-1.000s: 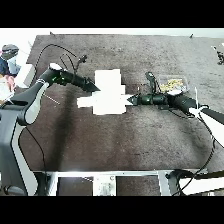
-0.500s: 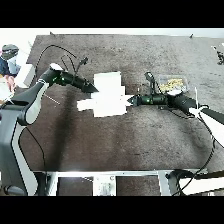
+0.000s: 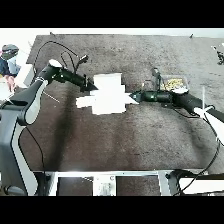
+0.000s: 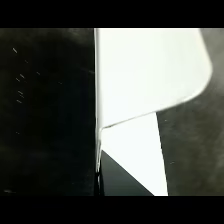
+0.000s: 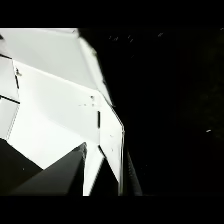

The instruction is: Fold the box and place the chain.

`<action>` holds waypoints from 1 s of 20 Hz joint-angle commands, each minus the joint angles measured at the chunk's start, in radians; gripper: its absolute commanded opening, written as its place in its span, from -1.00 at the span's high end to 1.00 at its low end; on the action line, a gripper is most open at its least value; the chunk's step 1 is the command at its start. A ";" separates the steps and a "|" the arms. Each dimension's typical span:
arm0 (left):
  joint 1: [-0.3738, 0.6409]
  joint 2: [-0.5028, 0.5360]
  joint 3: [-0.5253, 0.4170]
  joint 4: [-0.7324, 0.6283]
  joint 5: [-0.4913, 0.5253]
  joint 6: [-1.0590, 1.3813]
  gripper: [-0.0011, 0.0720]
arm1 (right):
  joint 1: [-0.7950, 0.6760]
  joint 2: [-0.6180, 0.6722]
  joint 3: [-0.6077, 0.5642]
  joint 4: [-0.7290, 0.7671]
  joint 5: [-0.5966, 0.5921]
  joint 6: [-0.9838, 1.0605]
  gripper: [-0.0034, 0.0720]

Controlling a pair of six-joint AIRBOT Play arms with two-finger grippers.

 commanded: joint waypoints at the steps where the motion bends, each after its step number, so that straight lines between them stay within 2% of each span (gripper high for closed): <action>1: 0.000 0.001 0.043 0.026 0.035 0.154 0.93 | -0.069 0.051 0.001 0.008 0.000 -0.002 0.18; 7: 0.000 -0.003 0.042 0.080 0.134 0.190 0.93 | -0.147 0.087 0.000 -0.004 0.001 -0.004 0.18; 13: 0.000 -0.038 0.041 0.077 0.132 0.240 0.93 | -0.141 0.087 0.000 -0.003 0.013 -0.090 0.18; 15: 0.000 -0.050 0.041 0.077 0.130 0.241 0.93 | -0.140 0.087 0.001 -0.002 0.042 -0.149 0.10; 19: 0.000 -0.059 0.041 0.077 0.129 0.271 0.93 | -0.092 0.086 0.001 -0.003 0.068 -0.341 0.10; 20: 0.000 -0.060 0.041 0.078 0.130 0.286 0.93 | -0.070 0.086 0.001 -0.003 0.056 -0.382 -0.02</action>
